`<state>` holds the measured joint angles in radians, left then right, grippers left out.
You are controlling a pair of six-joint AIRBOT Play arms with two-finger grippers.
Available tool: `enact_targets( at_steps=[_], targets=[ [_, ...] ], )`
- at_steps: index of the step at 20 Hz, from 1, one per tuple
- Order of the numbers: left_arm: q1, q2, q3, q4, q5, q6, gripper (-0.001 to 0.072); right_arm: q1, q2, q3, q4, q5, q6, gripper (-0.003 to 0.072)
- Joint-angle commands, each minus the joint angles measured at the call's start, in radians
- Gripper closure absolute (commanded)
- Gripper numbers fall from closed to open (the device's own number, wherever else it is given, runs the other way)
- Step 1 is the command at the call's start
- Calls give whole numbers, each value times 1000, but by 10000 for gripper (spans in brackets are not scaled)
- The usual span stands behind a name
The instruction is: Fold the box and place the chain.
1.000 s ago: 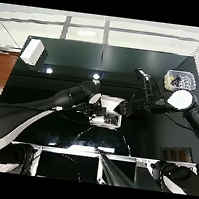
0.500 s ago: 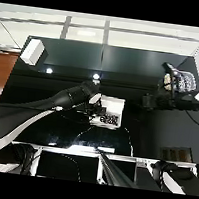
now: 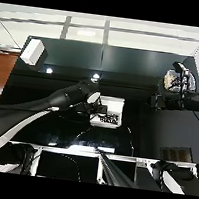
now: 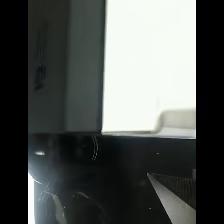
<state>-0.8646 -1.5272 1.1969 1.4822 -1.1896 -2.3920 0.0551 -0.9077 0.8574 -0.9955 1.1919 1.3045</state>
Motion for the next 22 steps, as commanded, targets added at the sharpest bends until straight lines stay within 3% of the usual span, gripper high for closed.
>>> enact_targets(
  at_steps=[1, 5, 7, 9, 11, 12, 13, 14, 15, 17, 20, 22],
  targets=[
    [0, 92, 0, 3, -13, 165, 16, -2, 1, 0, -8, 1, -3, 430],
    [33, 263, -48, 96, -112, 364, 16, -2, 1, 1, -8, 3, -3, 430],
    [151, 342, -153, 91, -143, 406, 16, -2, 1, 1, -8, 11, 0, 430],
    [314, 442, -303, 28, -40, 482, 16, -2, 1, 1, -8, 19, 28, 430],
    [509, 520, -455, -201, 129, 638, 16, -2, 1, 1, -8, 32, 39, 430],
    [603, 533, -534, -436, 212, 849, 16, -2, 1, 1, -8, 37, 41, 430],
    [669, 523, -600, -702, 229, 1133, 16, -2, 1, 1, -8, 37, 48, 430],
    [719, 496, -654, -944, 183, 1441, 16, -2, 1, 1, -8, 36, 53, 429],
    [743, 467, -678, -1079, 108, 1676, 16, -2, 1, 0, -8, 35, 54, 430],
    [732, 419, -681, -1136, 53, 1998, 12, -2, 1, 1, -8, 37, 54, 430],
    [674, 377, -673, -1088, 68, 2417, -5, -2, 1, 0, -8, 39, 54, 430],
    [613, 364, -651, -976, 109, 2587, -6, -2, 1, 0, -8, 39, 54, 430]
  ],
)
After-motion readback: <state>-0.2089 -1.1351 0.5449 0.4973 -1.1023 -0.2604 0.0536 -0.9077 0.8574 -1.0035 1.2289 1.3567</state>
